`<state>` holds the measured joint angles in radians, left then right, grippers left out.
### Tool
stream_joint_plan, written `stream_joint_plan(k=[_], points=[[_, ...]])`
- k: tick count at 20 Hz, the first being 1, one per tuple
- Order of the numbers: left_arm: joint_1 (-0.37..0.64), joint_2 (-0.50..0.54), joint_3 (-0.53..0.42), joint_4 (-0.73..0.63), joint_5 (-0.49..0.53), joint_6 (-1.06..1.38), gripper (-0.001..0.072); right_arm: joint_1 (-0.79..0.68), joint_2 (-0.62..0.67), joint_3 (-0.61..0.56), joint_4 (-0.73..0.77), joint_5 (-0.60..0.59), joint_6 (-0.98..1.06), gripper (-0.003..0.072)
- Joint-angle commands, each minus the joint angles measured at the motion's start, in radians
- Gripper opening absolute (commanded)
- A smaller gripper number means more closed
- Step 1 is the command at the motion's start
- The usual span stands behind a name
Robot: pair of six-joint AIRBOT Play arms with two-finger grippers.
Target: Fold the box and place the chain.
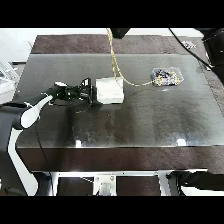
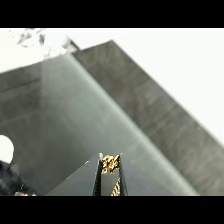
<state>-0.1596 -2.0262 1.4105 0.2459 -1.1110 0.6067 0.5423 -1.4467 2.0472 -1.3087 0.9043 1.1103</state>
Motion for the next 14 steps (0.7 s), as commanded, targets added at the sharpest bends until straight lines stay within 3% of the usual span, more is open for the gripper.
stream_joint_plan(k=[1,14], points=[[0.000,0.000,0.000,0.000,0.000,0.000,0.0417,0.013,0.036,0.006,-0.005,-0.056,-0.023,0.0003],[0.000,0.000,0.000,0.000,0.000,0.000,0.0417,0.027,-0.014,-0.080,-0.016,-0.019,-0.011,0.0002]])
